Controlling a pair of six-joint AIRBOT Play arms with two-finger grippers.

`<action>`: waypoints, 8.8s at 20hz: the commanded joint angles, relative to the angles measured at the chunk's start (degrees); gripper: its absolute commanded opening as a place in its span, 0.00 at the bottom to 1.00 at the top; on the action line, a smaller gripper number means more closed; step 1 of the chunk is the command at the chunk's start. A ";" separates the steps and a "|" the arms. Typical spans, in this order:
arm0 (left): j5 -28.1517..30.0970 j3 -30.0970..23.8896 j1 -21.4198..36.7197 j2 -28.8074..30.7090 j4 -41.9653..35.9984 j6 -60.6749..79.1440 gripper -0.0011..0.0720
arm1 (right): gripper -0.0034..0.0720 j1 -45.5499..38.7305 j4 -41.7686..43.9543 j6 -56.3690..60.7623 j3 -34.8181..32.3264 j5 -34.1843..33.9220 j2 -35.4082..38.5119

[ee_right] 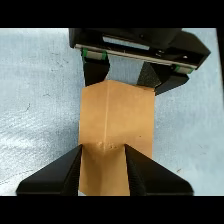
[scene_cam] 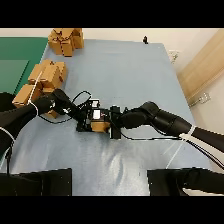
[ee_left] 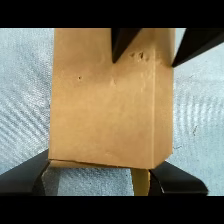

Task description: Fold the box.

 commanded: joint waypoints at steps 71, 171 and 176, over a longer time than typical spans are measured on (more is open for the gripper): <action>0.94 -0.02 0.00 0.04 0.04 0.04 0.03 | 0.44 3.08 -7.89 16.94 0.04 -2.05 -0.81; 14.84 -10.08 24.76 32.46 24.20 -67.21 0.97 | 0.05 -10.03 -36.59 52.72 -10.93 -9.51 31.98; 12.09 -6.05 24.76 32.46 22.16 -67.23 0.97 | 0.05 -10.03 -36.59 52.72 -10.93 -9.51 31.98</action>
